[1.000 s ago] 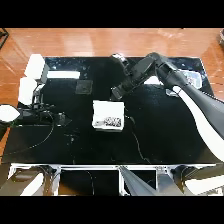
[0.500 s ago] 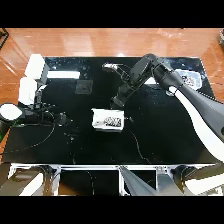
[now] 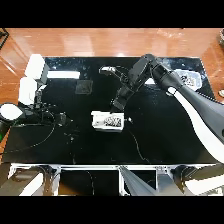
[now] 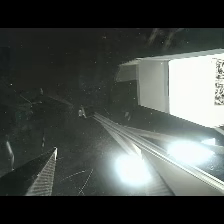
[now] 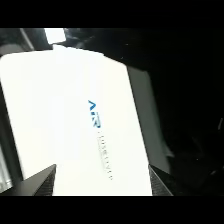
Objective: Fold the box and place the chain.
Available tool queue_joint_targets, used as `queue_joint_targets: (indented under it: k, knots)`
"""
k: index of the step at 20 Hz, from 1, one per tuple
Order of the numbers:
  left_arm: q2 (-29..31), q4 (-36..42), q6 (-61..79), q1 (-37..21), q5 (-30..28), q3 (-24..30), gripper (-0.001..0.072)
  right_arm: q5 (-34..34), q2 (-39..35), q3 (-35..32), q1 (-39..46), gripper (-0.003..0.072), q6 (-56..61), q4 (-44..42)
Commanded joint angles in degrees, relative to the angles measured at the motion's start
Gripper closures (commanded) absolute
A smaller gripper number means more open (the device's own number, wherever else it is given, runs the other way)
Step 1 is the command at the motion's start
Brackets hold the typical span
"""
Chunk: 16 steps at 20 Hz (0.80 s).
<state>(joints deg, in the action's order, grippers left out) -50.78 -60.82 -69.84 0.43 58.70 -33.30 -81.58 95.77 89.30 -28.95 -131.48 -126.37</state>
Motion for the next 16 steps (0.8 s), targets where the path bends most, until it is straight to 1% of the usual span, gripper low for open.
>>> queue_joint_targets:
  k: [1,7,10,11,14,16]
  knots:
    - [-0.02,0.00,-0.02,-0.04,0.00,0.00,0.0090,-2.16,-0.98,0.02,-0.94,-0.0025,2.69,0.85]
    - [-0.02,0.00,-0.02,-0.04,0.39,0.00,0.0090,-2.08,-0.98,-0.31,-4.96,-0.0025,5.38,7.30]
    - [-0.02,0.00,-0.02,-0.04,0.42,0.00,0.0090,-3.87,-1.07,-0.31,-7.06,-0.0025,7.65,13.11]
    - [-0.02,-0.02,-0.02,-0.04,0.42,0.00,0.0090,-3.89,-1.49,-0.31,-7.50,-0.0024,7.67,13.51]
    - [-0.02,-0.02,-0.02,-0.04,0.42,0.00,0.0090,-2.86,-3.69,-0.98,-8.83,-0.0023,7.69,15.67]
    - [-0.02,-0.02,-0.02,-0.04,0.35,0.00,0.0090,0.00,-5.35,-4.24,-10.25,-0.0023,7.87,19.21]
